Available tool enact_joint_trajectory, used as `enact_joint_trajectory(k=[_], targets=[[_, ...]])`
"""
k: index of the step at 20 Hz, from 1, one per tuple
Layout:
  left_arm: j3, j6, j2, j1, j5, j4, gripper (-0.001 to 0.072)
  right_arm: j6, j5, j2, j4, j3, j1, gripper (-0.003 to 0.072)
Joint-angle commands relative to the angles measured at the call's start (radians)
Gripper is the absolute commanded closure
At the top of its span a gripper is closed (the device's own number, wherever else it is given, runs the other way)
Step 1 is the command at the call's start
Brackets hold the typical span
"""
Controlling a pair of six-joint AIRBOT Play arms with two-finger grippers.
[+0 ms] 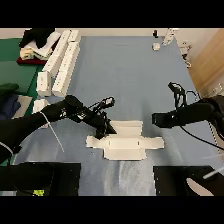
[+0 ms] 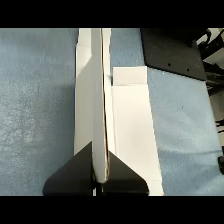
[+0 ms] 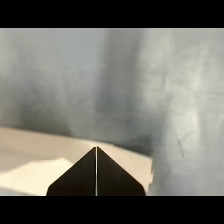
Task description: Fold the box.
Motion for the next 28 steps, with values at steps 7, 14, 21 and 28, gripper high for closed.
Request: enact_joint_trajectory(k=[7, 14, 21, 28], targets=[[-0.001, 0.0, 0.0, 0.0, 0.001, 0.001, 0.0696, 0.082, -0.049, 0.13, -0.142, -0.128, 0.809, 0.0674], [0.0, 0.001, 0.0, 0.0, 0.003, 0.001, 0.0696, 0.041, 0.103, -0.077, -0.498, -0.143, 1.012, 0.0022], [0.0, 0.001, 0.0, 0.0, 0.003, 0.001, 0.0696, 0.061, 0.127, -0.243, -0.599, -0.143, 1.012, 0.0022], [0.0, 0.001, 0.0, 0.0, 0.003, 0.001, 0.0696, 0.341, 0.09, -0.214, -0.806, -0.077, 1.011, 0.0012]])
